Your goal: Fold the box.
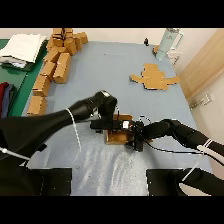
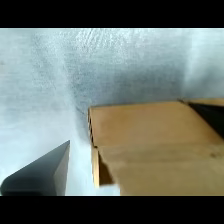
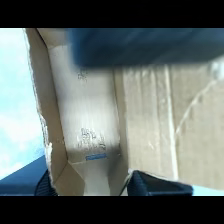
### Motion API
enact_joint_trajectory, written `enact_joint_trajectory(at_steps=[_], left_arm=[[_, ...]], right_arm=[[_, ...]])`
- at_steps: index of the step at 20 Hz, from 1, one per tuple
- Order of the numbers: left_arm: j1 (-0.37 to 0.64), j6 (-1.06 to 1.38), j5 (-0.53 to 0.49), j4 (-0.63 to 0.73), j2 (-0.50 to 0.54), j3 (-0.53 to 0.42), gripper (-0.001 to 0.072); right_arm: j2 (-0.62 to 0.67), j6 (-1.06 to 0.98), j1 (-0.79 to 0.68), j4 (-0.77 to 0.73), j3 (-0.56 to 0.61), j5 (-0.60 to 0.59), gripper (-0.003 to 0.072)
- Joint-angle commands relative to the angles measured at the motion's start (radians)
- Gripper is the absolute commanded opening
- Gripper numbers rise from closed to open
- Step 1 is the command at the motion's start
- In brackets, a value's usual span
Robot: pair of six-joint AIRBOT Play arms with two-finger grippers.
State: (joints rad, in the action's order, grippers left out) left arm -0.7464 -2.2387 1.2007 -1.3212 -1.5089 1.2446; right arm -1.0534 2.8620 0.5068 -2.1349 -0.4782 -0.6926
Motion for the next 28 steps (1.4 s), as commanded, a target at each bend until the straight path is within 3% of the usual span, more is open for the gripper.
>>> enact_joint_trajectory(at_steps=[1, 3, 7, 8, 9, 10, 12, 15, 20, 24, 25, 26, 28], left_arm=[[0.149, 0.249, 0.061, 0.297, 0.001, 0.034, 0.0444], [0.238, 0.369, 0.094, 0.401, 0.001, 0.037, 0.0444], [0.397, 0.623, 0.225, 0.426, 0.000, 0.036, 0.0442], [0.432, 0.703, 0.245, 0.424, 0.001, 0.037, 0.0398], [0.460, 0.782, 0.256, 0.420, 0.000, 0.036, 0.0136], [0.483, 0.883, 0.257, 0.414, 0.000, 0.036, 0.0014], [0.501, 1.070, 0.230, 0.366, 0.000, 0.036, 0.0014], [0.477, 1.317, 0.149, 0.340, 0.019, -0.023, 0.0012], [0.351, 1.555, -0.145, 0.342, 0.192, -0.331, 0.0012], [0.353, 2.102, -0.374, 0.607, 0.290, -0.537, 0.0018], [0.352, 2.214, -0.408, 0.668, 0.287, -0.566, 0.0252], [0.344, 2.317, -0.454, 0.741, 0.286, -0.600, 0.0671], [0.317, 2.486, -0.500, 0.813, 0.287, -0.641, 0.0691]], right_arm=[[0.000, 0.000, 0.000, 0.000, 0.000, 0.000, 0.0501], [0.000, 0.000, 0.000, 0.000, 0.000, 0.000, 0.0501], [0.000, 0.000, 0.000, 0.000, 0.000, 0.000, 0.0501], [0.000, 0.000, 0.000, 0.000, 0.000, 0.000, 0.0501], [0.000, 0.000, 0.000, 0.000, 0.000, 0.000, 0.0501], [0.000, 0.000, 0.000, 0.000, 0.000, 0.000, 0.0501], [0.000, 0.000, 0.000, 0.000, 0.000, 0.000, 0.0501], [0.000, 0.000, 0.000, 0.000, 0.000, 0.000, 0.0501], [0.000, 0.000, 0.000, 0.000, 0.000, 0.000, 0.0501], [0.000, 0.000, 0.000, 0.000, 0.000, 0.000, 0.0501], [0.000, 0.000, 0.000, 0.000, 0.000, 0.000, 0.0501], [0.000, 0.000, 0.000, 0.000, 0.000, -0.001, 0.0501], [0.000, 0.000, 0.000, 0.000, 0.000, 0.000, 0.0501]])
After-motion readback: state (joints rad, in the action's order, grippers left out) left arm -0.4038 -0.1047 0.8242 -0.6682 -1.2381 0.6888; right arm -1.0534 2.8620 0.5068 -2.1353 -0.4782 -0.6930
